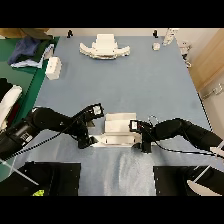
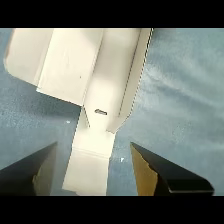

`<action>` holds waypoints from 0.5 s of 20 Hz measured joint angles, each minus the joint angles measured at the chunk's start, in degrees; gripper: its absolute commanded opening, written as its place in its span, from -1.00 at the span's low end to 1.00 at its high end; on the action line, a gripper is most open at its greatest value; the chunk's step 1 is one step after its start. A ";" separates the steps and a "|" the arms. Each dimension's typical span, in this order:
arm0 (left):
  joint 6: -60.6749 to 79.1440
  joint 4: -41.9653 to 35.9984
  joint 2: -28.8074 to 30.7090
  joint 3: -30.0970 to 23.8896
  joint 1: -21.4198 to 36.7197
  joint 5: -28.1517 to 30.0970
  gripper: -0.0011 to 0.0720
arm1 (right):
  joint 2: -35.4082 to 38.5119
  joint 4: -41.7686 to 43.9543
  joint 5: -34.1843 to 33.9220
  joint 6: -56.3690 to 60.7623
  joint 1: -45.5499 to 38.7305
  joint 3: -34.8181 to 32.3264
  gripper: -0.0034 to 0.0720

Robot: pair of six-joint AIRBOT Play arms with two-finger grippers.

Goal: Fold the box.

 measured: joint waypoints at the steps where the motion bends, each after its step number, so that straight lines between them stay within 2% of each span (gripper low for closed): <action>1: 3.34 -0.81 -1.25 -0.63 0.83 0.37 0.95 | 0.00 0.00 0.00 0.00 0.00 0.00 0.49; 6: 16.79 -5.88 -8.55 -1.92 2.45 2.36 0.95 | 0.00 0.00 0.00 0.00 0.00 0.00 0.49; 10: 21.03 -7.39 -12.13 -2.14 1.97 3.91 0.95 | 0.00 0.00 0.00 0.00 0.00 0.00 0.49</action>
